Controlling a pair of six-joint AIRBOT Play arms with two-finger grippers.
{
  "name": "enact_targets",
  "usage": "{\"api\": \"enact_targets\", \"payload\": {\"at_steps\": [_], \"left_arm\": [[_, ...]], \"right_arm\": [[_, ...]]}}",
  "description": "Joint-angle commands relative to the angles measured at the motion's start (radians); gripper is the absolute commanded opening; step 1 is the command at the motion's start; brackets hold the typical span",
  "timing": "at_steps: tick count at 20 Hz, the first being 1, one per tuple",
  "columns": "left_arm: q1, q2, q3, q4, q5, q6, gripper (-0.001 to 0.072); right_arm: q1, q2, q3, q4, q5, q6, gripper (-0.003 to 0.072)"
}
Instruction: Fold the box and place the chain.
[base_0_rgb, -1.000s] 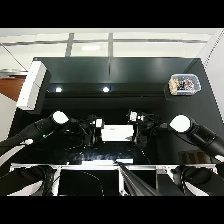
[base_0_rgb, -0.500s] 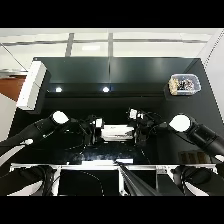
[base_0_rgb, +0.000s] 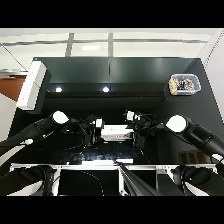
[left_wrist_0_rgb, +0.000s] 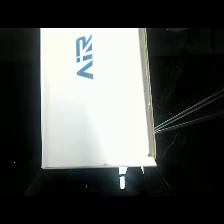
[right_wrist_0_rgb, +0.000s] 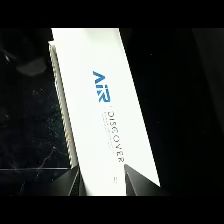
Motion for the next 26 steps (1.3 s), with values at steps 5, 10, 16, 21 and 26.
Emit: {"api": "enact_targets", "payload": {"at_steps": [5,10,16,21,26], "left_arm": [[0.000,0.000,0.000,0.000,0.000,0.000,0.0395],[0.000,0.000,0.000,0.000,0.000,0.000,0.0395],[0.000,0.000,0.000,0.000,0.000,0.000,0.0396],[0.000,0.000,0.000,0.000,0.000,0.000,0.0395],[0.000,0.000,0.000,0.000,0.000,0.000,0.0396]], "right_arm": [[0.008,-0.005,0.000,-0.014,-0.002,0.011,0.0310],[0.009,-0.020,-0.002,-0.016,-0.010,0.011,0.0311],[0.009,-0.043,-0.002,-0.023,-0.011,0.029,0.0312],[0.009,-0.039,0.008,-0.023,-0.003,0.036,0.0400],[0.004,-0.020,0.049,-0.031,0.033,0.106,0.0481]]}}
